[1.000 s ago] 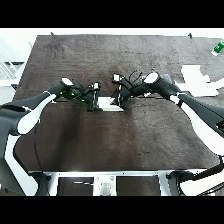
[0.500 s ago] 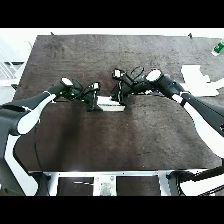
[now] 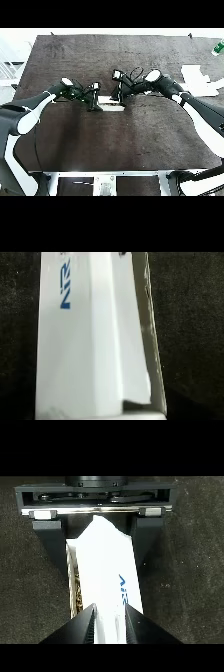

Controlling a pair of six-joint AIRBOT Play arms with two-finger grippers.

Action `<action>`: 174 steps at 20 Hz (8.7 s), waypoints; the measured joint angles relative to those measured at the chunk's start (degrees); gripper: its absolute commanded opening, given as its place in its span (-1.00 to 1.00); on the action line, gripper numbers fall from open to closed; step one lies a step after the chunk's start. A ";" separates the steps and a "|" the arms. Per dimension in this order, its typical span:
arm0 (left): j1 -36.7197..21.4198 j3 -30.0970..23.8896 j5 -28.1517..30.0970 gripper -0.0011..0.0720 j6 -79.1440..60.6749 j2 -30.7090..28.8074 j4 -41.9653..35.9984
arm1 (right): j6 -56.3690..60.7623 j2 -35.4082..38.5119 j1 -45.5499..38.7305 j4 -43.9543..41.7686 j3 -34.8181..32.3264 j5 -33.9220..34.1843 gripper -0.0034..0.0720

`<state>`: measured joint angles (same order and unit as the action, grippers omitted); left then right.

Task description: Fold the box and place the chain.

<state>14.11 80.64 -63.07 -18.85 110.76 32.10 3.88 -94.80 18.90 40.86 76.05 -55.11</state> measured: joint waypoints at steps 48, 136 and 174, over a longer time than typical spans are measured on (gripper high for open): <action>0.09 0.00 0.04 0.51 -0.09 0.00 0.04 | 5.92 -4.44 -1.36 -5.16 -3.72 -4.59 -0.89; -43.54 6.97 31.30 0.69 41.07 -0.35 5.84 | 15.58 62.38 -5.44 -14.88 -59.93 45.11 -0.89; -43.10 2.14 17.75 -0.94 27.98 -39.45 -9.92 | 19.04 62.40 -5.44 -14.97 -59.87 52.39 -0.89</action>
<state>-28.99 82.78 -45.32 9.13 71.31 22.17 22.92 -32.40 13.45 25.89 16.19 -2.72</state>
